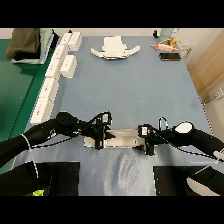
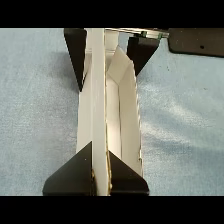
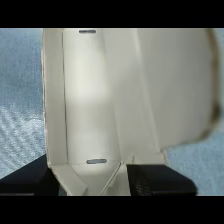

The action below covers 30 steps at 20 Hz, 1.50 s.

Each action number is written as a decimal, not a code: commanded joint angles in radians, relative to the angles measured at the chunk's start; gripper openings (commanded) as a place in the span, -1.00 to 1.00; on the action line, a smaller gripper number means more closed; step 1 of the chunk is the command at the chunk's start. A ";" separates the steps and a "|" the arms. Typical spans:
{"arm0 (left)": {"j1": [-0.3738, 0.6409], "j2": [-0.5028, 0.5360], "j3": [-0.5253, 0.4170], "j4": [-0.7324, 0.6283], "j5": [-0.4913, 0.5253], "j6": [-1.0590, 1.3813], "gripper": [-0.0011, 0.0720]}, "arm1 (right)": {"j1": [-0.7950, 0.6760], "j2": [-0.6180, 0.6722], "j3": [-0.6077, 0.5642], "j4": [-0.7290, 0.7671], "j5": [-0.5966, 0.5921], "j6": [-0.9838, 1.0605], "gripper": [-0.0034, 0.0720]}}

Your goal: Fold the box.

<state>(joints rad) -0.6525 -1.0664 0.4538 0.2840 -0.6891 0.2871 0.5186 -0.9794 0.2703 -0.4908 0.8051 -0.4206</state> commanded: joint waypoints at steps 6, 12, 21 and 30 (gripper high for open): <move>-0.001 0.000 0.000 0.000 0.001 0.000 -0.93 | 0.000 0.002 0.000 -0.003 -0.018 0.000 0.44; -0.001 0.000 0.000 0.000 0.001 0.000 -0.93 | 0.000 0.002 0.000 -0.003 -0.018 0.000 0.44; -0.001 0.000 0.000 0.000 -0.003 0.000 -0.93 | 0.000 0.002 0.000 -0.003 -0.018 0.000 0.44; 0.000 0.070 0.006 0.100 0.006 -0.269 0.60 | 0.000 0.002 0.000 -0.003 -0.018 0.000 0.44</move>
